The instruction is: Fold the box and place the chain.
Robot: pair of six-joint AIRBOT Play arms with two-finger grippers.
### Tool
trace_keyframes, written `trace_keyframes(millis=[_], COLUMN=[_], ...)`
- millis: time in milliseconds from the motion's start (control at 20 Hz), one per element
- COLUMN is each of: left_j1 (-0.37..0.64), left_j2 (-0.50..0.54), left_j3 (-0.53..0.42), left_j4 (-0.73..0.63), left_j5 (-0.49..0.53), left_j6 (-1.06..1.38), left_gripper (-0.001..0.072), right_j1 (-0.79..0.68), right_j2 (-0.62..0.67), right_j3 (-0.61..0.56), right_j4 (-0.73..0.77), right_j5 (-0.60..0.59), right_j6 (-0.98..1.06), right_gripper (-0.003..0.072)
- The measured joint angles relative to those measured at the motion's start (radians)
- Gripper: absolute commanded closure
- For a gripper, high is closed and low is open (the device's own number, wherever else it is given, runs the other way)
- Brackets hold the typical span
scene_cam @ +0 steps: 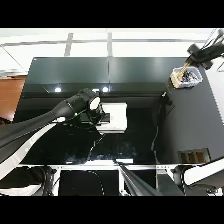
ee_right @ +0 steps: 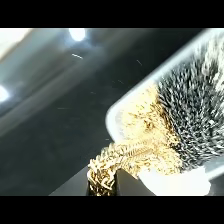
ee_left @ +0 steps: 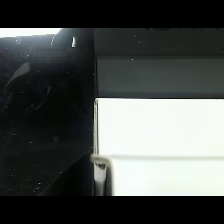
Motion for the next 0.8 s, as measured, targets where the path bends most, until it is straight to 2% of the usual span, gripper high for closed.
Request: trace_keyframes(millis=[250,500,800], left_j1=[0.000,0.000,0.000], left_j2=[0.000,0.000,0.000], left_j3=[0.000,0.000,0.000], left_j4=[0.000,0.000,0.000], left_j5=[0.000,0.000,0.000], left_j6=[0.000,0.001,0.001], left_gripper=[0.0687,0.0687,0.0687], right_j1=[0.006,0.038,0.188], right_j2=[0.275,0.499,0.664], right_j3=[0.002,0.002,-0.042], right_j4=[-0.002,0.064,0.109], right_j5=[0.034,0.115,0.369], right_j6=[-0.122,-0.198,-0.217], right_gripper=[0.0677,0.0677,0.0677])
